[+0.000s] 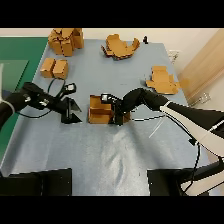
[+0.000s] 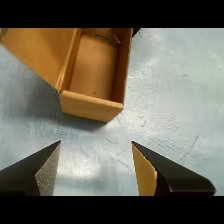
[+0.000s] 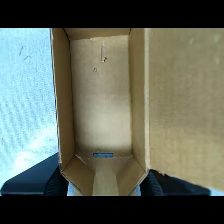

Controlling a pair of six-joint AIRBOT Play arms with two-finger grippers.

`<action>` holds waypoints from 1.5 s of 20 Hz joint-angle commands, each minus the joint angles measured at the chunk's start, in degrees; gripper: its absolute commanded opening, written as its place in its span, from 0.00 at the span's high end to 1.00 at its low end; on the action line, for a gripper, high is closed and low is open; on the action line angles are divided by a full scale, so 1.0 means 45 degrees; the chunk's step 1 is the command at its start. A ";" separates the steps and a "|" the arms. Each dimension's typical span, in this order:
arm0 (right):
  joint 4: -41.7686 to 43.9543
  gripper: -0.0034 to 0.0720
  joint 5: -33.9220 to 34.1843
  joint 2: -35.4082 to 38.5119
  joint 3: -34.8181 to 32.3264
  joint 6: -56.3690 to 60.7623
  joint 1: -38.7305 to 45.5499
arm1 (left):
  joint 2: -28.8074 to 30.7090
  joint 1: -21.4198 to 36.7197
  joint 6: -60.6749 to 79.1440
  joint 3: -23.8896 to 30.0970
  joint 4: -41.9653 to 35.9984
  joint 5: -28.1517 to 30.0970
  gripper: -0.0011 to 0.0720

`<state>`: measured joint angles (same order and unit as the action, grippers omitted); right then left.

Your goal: Fold the box.

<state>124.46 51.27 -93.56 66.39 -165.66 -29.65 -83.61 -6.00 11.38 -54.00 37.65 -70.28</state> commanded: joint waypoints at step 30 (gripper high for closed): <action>-0.0024 0.58 0.0058 0.0019 0.0005 0.0282 0.0010 | -0.1418 -0.2720 0.1326 -0.0767 0.1311 0.2215 0.77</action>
